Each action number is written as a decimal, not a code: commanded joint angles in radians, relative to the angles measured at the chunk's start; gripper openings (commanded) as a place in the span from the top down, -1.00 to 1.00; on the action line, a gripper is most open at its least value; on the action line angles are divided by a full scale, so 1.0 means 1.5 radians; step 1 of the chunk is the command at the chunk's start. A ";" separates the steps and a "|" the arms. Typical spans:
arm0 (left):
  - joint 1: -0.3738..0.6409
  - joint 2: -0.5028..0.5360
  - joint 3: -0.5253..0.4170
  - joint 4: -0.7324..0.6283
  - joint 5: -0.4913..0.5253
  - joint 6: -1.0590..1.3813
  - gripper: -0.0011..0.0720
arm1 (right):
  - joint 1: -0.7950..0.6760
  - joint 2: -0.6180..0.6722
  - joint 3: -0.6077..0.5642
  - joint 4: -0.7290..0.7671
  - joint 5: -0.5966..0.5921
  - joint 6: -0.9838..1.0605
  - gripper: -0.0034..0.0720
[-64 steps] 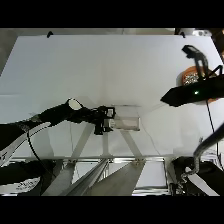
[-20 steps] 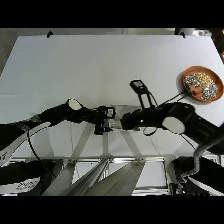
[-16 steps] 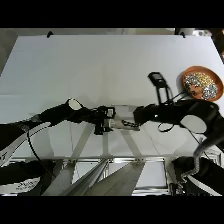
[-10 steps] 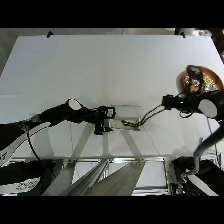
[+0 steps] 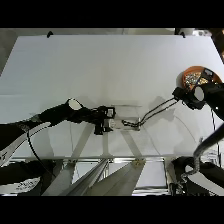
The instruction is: Fold the box and place the chain.
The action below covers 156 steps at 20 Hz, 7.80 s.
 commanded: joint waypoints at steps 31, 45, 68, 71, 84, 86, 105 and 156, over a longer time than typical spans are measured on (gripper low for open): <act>0.000 0.000 0.000 0.000 0.000 0.000 0.05 | -0.003 -0.178 0.024 -0.213 -0.143 0.050 0.88; 0.000 0.000 0.000 0.000 0.000 0.000 0.05 | 0.328 0.157 0.024 -0.190 0.159 -0.073 0.88; 0.000 0.000 0.000 0.000 0.000 0.000 0.05 | 0.725 0.150 0.024 0.010 -0.152 0.140 0.87; 0.000 0.000 0.000 0.000 0.000 0.000 0.05 | 0.725 0.128 0.023 0.015 -0.082 0.141 0.87; 0.000 0.000 0.000 0.000 0.000 0.000 0.05 | 0.724 0.111 -0.033 -0.041 -0.040 0.200 0.87; 0.000 0.000 0.000 0.000 0.000 0.000 0.05 | 0.724 0.098 -0.046 -0.044 -0.066 0.200 0.87; 0.000 0.000 0.000 0.000 0.000 0.000 0.05 | 0.438 0.361 -0.053 -0.043 0.088 -0.057 0.19; 0.000 0.000 0.000 0.000 0.000 0.000 0.05 | 0.096 -0.062 -0.003 0.126 -0.034 -0.511 0.22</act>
